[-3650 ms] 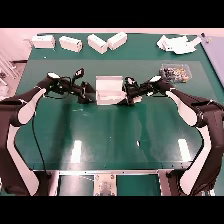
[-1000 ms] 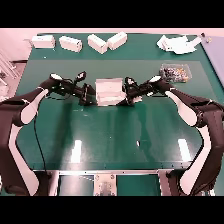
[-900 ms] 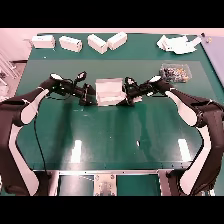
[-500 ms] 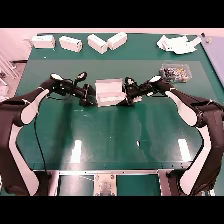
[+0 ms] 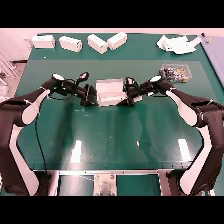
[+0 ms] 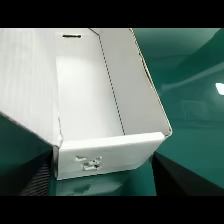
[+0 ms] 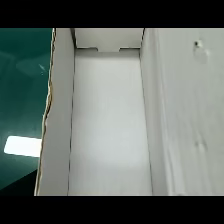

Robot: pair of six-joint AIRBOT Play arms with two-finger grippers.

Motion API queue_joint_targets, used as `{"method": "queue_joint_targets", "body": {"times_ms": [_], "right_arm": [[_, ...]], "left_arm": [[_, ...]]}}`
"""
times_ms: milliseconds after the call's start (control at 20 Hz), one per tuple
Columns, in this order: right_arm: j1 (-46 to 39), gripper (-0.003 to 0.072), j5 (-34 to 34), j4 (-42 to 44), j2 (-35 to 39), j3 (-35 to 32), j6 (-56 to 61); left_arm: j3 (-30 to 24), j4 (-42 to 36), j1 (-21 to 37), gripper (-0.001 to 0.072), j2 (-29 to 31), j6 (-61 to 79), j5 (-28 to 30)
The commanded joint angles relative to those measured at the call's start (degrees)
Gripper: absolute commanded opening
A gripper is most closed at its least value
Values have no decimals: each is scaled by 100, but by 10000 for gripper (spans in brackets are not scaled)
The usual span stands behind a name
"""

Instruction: Fold the box and place the chain.

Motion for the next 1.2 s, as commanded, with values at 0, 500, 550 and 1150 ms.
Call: {"method": "queue_joint_targets", "body": {"times_ms": [0,500,550,1150], "right_arm": [[7,563,4,7,0,-2,0],[7,563,7,7,0,-2,0],[7,563,4,7,0,-2,0],[7,563,7,7,0,-2,0]], "left_arm": [[-2,-155,-35,720,-4,-52,302],[-13,-98,-28,720,-4,0,278],[-13,-81,-28,720,-4,7,337],[-9,-59,-28,720,-4,116,494]]}}
